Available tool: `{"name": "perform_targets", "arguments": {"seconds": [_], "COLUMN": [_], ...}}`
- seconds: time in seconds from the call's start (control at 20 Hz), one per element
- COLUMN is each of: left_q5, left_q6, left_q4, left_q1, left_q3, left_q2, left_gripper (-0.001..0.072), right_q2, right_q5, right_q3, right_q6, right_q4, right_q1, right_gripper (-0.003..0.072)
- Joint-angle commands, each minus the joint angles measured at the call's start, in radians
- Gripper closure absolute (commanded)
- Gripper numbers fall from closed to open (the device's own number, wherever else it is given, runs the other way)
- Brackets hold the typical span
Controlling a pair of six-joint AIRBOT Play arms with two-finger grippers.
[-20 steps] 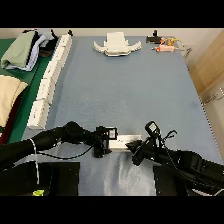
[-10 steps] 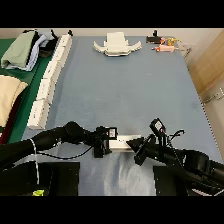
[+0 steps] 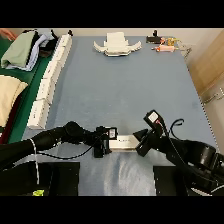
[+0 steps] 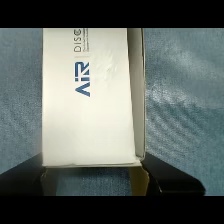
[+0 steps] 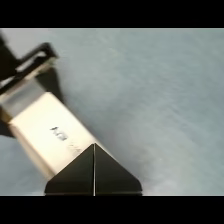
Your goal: Fold the box.
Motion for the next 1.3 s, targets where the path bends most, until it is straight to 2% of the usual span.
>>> {"name": "perform_targets", "arguments": {"seconds": [0.0,0.2,0.35,0.5,0.7,1.0,1.1,1.25], "left_q5": [0.0,0.0,0.0,0.001,0.0,0.022,0.067,0.119], "left_q6": [0.0,0.0,0.0,0.0,-0.008,-0.231,-0.343,-0.606], "left_q4": [0.0,0.0,0.0,0.0,0.0,0.042,0.094,0.258], "left_q1": [0.0,0.0,0.0,0.0,0.0,0.013,0.055,0.202], "left_q3": [0.001,0.001,0.001,0.001,0.001,0.027,0.037,0.079], "left_q2": [0.0,0.0,0.0,0.0,0.0,0.052,0.084,0.106], "left_gripper": [0.0186,0.0186,0.0186,0.0186,0.0186,0.0186,0.0186,0.0186], "right_q2": [-0.133,-0.385,-0.536,-0.594,-0.596,-0.596,-0.596,-0.596], "right_q5": [-0.354,-0.689,-0.822,-0.824,-0.821,-0.821,-0.821,-0.821], "right_q3": [0.209,0.459,0.555,0.569,0.569,0.569,0.569,0.569], "right_q6": [0.023,0.025,0.025,0.024,0.024,0.024,0.024,0.024], "right_q4": [-0.084,-0.076,-0.054,-0.038,-0.014,-0.013,-0.013,-0.014], "right_q1": [-0.098,-0.267,-0.354,-0.362,-0.363,-0.363,-0.363,-0.363], "right_gripper": [0.0683,0.0684,0.0683,0.0684,0.0684,0.0684,0.0684,0.0684]}}
